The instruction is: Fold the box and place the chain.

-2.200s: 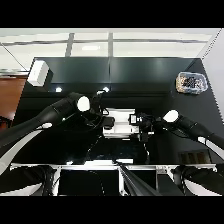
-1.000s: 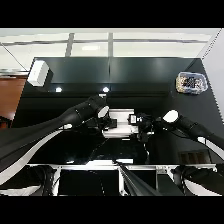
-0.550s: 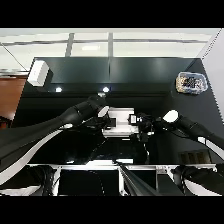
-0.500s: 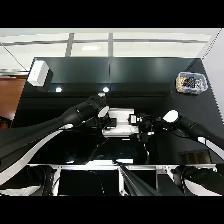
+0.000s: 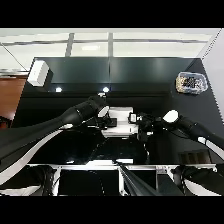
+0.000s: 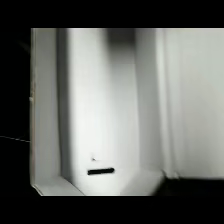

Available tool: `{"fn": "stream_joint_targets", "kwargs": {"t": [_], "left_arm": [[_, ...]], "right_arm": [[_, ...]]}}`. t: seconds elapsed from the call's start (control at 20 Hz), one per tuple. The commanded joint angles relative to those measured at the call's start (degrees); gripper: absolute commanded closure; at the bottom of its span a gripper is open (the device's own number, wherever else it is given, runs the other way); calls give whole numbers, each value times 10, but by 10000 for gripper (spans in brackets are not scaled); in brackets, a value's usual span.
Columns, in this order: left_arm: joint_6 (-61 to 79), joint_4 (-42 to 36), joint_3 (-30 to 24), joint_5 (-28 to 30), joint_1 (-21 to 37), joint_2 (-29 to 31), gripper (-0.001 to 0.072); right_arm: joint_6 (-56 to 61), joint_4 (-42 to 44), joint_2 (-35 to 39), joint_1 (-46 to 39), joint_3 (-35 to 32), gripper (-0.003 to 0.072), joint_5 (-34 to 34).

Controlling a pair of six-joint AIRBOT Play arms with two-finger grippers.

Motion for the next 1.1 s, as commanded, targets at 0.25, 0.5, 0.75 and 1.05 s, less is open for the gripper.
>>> {"fn": "stream_joint_targets", "kwargs": {"t": [0.25,0.5,0.75,1.05], "left_arm": [[2,0,0,-9,0,0,683],[2,-2,0,-14,1,0,683],[2,-2,0,-12,1,0,683],[2,-2,0,-9,1,0,683]], "right_arm": [[64,-71,78,-35,2,-10,70],[34,-22,67,-12,2,291,39],[39,48,56,16,2,513,33],[72,98,23,19,-3,512,15]]}}
